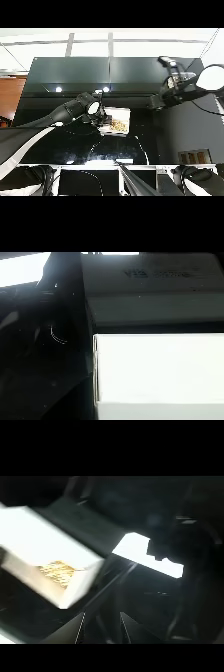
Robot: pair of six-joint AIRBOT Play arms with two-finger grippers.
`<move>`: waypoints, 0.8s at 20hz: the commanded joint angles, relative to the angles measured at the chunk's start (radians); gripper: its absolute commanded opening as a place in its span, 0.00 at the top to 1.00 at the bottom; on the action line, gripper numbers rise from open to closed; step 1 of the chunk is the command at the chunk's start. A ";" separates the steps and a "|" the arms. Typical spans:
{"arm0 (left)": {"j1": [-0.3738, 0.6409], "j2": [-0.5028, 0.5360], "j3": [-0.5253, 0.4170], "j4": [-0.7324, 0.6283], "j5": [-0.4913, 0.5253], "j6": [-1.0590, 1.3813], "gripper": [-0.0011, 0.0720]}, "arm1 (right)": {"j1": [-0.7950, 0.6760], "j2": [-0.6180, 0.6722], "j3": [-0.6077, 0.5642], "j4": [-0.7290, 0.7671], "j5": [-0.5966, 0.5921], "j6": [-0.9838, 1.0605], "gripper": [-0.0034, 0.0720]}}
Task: Fold the box and place the chain.
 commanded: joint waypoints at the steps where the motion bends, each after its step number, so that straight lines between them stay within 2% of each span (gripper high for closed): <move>1: 0.000 0.001 0.006 -0.012 -0.012 -0.084 0.95 | -0.094 0.051 0.000 -0.068 0.021 0.012 0.59; 2: -0.002 0.001 0.015 -0.014 -0.018 -0.109 0.93 | -0.107 0.051 0.000 -0.068 0.020 0.012 0.59; 3: -0.003 0.001 0.028 -0.015 -0.026 -0.111 0.72 | -0.113 0.051 0.000 -0.068 0.016 0.012 0.59; 4: -0.002 0.001 0.043 -0.015 -0.043 -0.114 0.44 | -0.113 0.051 0.000 -0.068 0.012 0.012 0.59; 5: -0.002 0.002 0.060 -0.014 -0.065 -0.112 0.37 | -0.113 0.051 0.000 -0.068 0.010 0.012 0.59; 8: 0.001 0.029 0.121 -0.007 -0.141 0.044 0.31 | -0.114 0.051 0.000 -0.071 0.011 0.012 0.59; 11: 0.037 0.137 0.128 0.038 -0.238 0.251 0.31 | -0.114 0.051 0.000 -0.101 0.026 0.013 0.59; 14: 0.154 0.311 0.023 0.187 -0.222 0.319 0.31 | -0.114 0.051 0.000 -0.120 0.036 0.021 0.59; 16: 0.311 0.404 -0.090 0.189 -0.186 0.358 0.31 | -0.114 0.051 0.000 -0.120 0.035 0.021 0.59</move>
